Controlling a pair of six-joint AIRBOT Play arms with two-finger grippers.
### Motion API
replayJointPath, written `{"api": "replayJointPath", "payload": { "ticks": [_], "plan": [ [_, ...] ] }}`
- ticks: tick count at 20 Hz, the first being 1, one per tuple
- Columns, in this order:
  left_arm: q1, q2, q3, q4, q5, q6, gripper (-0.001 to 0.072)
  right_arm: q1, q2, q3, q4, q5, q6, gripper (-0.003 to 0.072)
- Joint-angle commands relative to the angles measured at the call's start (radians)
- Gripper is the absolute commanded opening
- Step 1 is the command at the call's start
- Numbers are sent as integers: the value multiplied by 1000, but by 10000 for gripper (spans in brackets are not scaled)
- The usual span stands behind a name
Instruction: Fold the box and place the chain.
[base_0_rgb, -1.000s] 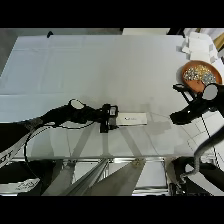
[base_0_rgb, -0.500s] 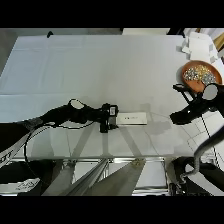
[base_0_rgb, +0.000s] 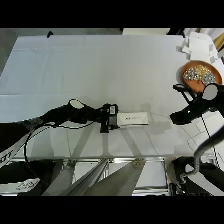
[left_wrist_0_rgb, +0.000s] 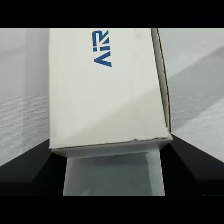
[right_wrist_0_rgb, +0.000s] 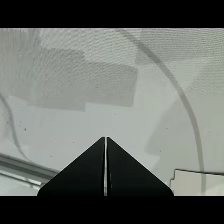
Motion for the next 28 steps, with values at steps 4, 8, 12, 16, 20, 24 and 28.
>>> {"api": "replayJointPath", "payload": {
  "ticks": [4,8,12,16,20,24,28],
  "plan": [
    [0,0,1,-31,-4,27,68,-1,0,0,0,0,0,17],
    [2,26,1,-42,6,22,10,-1,0,0,0,0,0,17],
    [2,125,1,-32,31,-31,10,-1,0,0,0,0,0,17],
    [3,258,1,112,230,-338,10,-1,0,0,0,0,0,17],
    [76,383,1,342,289,-682,10,-1,0,0,0,0,0,17],
    [319,498,1,574,192,-1052,7,-1,0,0,0,0,0,17],
    [635,577,1,737,99,-1246,6,-1,0,0,0,0,0,17]
  ]
}}
